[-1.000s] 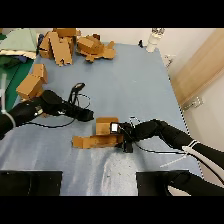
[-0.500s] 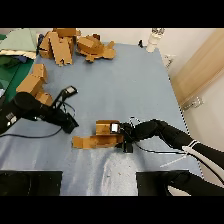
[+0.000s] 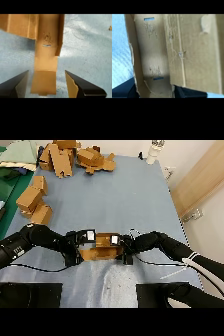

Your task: Fold the box.

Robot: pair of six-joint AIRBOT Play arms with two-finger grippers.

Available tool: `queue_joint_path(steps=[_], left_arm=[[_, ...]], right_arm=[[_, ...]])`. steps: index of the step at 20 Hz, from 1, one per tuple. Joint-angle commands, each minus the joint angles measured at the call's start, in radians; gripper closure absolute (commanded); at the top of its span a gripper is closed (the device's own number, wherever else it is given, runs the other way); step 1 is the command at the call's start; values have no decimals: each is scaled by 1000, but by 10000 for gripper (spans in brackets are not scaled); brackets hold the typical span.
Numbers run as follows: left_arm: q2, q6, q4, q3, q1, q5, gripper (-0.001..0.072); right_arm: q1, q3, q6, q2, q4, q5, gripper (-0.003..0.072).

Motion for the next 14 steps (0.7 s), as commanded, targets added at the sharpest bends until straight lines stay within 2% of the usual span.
queue_joint_path(steps=[1, 4, 8, 14], left_arm=[[-45, 19, 18, -3, -33, 17, 22], [-99, 19, -40, -3, -33, 50, 22], [-116, 19, -132, -3, -33, 116, 22], [-128, 19, -138, -3, -33, 141, 22]], right_arm=[[1, -1, 0, 0, 0, 1, 150], [1, -1, 0, 0, 0, 0, 150], [1, -1, 0, 0, 0, 1, 150], [1, -1, 0, 0, 0, 1, 150]])
